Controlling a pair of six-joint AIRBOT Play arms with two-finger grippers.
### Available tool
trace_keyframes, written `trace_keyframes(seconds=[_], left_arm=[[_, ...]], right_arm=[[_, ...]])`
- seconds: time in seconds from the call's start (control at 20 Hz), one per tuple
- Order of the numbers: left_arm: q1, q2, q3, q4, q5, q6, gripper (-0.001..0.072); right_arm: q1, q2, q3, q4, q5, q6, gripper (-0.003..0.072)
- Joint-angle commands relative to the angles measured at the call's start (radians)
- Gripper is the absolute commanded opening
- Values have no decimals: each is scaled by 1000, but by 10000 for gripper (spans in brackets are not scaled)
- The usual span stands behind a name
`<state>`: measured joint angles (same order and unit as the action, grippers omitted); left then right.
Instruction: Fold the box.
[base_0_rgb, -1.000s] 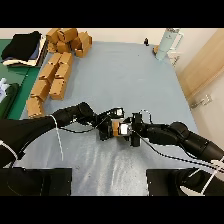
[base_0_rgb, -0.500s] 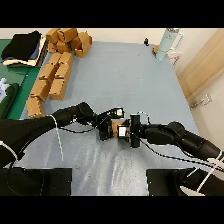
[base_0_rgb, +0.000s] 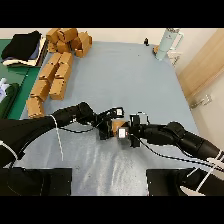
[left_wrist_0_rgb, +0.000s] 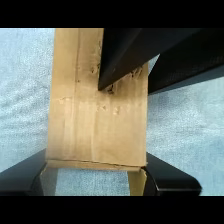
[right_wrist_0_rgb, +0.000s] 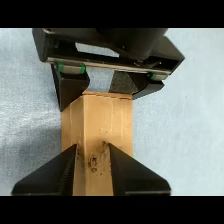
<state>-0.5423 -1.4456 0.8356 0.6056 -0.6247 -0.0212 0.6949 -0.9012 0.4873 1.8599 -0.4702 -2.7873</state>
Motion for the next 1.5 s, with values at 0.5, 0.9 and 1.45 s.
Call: trace_keyframes(seconds=[0.5,0.9,1.45], left_arm=[[0,0,0,0,-3,2,468],[0,0,0,0,-3,2,468],[0,0,0,0,-3,2,468]], right_arm=[[-1,86,1,23,-39,4,282],[-1,86,10,31,-35,3,221],[-2,59,12,6,-12,5,219]])
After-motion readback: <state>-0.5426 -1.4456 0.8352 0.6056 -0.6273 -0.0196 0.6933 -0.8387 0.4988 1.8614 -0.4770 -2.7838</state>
